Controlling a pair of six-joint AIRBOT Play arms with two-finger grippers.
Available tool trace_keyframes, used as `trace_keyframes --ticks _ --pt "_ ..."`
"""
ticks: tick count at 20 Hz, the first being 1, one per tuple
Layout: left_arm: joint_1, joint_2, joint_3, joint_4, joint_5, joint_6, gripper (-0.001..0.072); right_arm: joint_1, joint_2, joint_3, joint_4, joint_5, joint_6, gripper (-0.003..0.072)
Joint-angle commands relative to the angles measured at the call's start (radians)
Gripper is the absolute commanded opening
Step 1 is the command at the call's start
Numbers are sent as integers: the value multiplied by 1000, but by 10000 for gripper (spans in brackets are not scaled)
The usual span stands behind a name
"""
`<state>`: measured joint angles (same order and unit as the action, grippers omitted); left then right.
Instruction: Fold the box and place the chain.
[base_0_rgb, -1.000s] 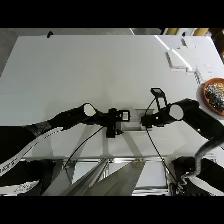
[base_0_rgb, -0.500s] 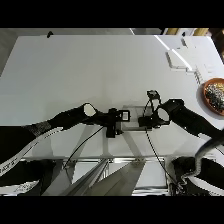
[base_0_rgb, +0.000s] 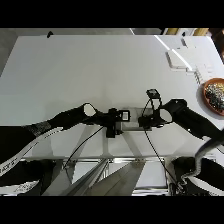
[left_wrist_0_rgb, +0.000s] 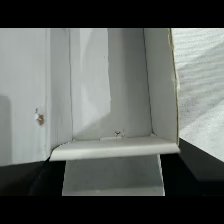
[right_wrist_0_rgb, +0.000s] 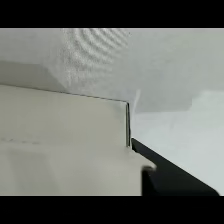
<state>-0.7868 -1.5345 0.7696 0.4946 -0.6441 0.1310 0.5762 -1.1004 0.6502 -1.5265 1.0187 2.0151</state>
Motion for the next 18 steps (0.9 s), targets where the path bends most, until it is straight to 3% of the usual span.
trace_keyframes --ticks 1,4,7,12,14,18 --pt "0 0 0 0 0 0 132 0 127 2 -40 74 -127 478" --pt "0 0 0 0 1 0 132 -62 272 37 -79 121 -244 485" --pt "0 0 0 0 1 0 132 -328 317 153 -92 159 -378 479" --pt "0 0 0 0 0 0 132 -869 212 299 -81 2 -520 454" --pt "0 0 0 0 0 0 132 -967 146 299 -83 -107 -529 454" --pt "0 0 0 0 0 0 132 -1072 -2 299 -127 -192 -602 454"
